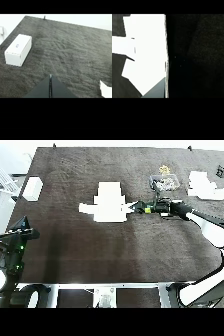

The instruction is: Fold the box and place the chain.

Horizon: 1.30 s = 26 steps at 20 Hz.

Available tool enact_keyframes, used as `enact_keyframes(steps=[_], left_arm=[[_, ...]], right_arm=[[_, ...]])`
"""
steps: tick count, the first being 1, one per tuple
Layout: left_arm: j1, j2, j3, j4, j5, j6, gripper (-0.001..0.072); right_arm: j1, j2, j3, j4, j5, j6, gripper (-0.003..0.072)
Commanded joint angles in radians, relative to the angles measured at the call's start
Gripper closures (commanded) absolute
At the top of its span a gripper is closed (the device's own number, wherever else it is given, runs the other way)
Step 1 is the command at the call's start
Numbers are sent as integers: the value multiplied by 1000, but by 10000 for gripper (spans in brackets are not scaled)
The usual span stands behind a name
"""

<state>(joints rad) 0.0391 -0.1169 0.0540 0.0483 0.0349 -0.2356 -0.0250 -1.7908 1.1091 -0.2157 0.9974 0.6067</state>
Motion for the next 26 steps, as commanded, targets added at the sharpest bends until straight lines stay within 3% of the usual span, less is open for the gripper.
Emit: enact_keyframes(steps=[1,2,3,9,11,14,18,21,26], left_arm=[[-1,1,-1,3,-20,8,605],[-1,1,-1,11,-37,21,267],[-1,-1,-1,12,-60,29,170],[-1,-80,27,24,-120,38,186],[-1,-194,89,26,-152,85,186],[-1,-465,240,26,-209,130,185],[-1,-874,516,29,-443,227,186],[0,-1179,779,69,-630,170,186],[-3,-1615,1328,437,-1060,-236,186]], right_arm=[[1,-1,1,-5,-3,-1,686],[1,-1,1,-5,-3,-1,686],[3,-1,1,-5,-2,-1,686],[13,-1,1,-5,-4,-3,686],[13,-1,1,-5,-14,-6,685],[13,-1,1,-5,-22,-6,685],[13,-1,1,-4,-23,-17,685],[13,-1,1,-4,-26,-26,685],[13,-1,1,-4,-30,-28,685]])
